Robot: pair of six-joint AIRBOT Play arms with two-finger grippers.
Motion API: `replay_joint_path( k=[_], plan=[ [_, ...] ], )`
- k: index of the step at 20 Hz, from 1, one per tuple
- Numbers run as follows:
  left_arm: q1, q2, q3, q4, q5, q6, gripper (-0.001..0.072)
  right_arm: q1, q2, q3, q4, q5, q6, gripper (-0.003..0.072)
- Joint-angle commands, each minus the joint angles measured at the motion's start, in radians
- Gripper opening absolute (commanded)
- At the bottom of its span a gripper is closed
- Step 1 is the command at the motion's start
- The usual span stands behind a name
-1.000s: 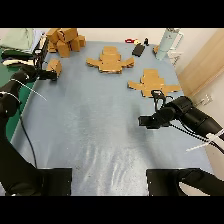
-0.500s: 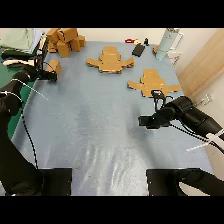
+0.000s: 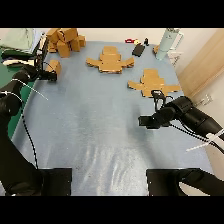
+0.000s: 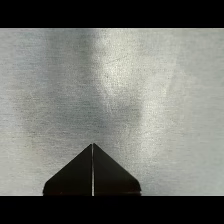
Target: Fold the box.
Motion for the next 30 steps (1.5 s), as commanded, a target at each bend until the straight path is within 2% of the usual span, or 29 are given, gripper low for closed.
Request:
replay_joint_path(
  k=[1, 2, 3, 8, 13, 19, 23, 24, 25, 26, 29, 30],
  plan=[
    [-0.001, -0.001, 0.001, -0.001, 0.001, 0.000, 0.0545, 0.000, -0.001, 0.001, 0.000, 0.000, 0.000, 0.0005],
    [-0.001, -0.001, 0.001, -0.001, 0.000, 0.000, 0.0599, 0.000, -0.001, 0.001, 0.000, 0.000, 0.000, 0.0005],
    [0.001, -0.001, 0.001, -0.001, 0.001, -0.004, 0.0702, 0.000, -0.001, 0.001, 0.000, 0.000, 0.000, 0.0005],
    [0.002, 0.013, 0.002, -0.001, -0.052, -0.004, 0.0702, 0.000, -0.001, 0.001, 0.000, 0.000, 0.000, 0.0006],
    [0.045, 0.091, 0.003, 0.008, -0.261, -0.027, 0.0702, 0.000, -0.001, 0.001, 0.000, 0.000, 0.000, 0.0005],
    [0.115, 0.245, 0.003, 0.006, -0.504, -0.083, 0.0702, 0.000, -0.001, 0.001, 0.000, 0.000, 0.000, 0.0005],
    [0.112, 0.372, 0.003, -0.029, -0.607, -0.084, 0.0700, 0.000, -0.001, 0.001, 0.000, 0.000, 0.000, 0.0005],
    [0.111, 0.400, 0.003, -0.063, -0.651, -0.111, 0.0572, 0.000, -0.001, 0.001, 0.000, 0.000, 0.000, 0.0005],
    [0.112, 0.422, 0.003, -0.096, -0.708, -0.148, 0.0122, 0.000, -0.001, 0.001, 0.000, 0.000, 0.000, 0.0005],
    [0.108, 0.440, 0.003, -0.144, -0.768, -0.151, 0.0012, 0.000, -0.001, 0.001, 0.000, 0.000, 0.000, 0.0005],
    [0.049, 0.475, -0.002, -0.178, -0.924, -0.151, 0.0008, 0.000, -0.001, 0.001, 0.000, 0.000, 0.000, 0.0005],
    [0.011, 0.501, -0.032, -0.177, -0.946, -0.155, 0.0007, 0.000, -0.001, 0.001, 0.000, 0.000, 0.000, 0.0005]
  ],
)
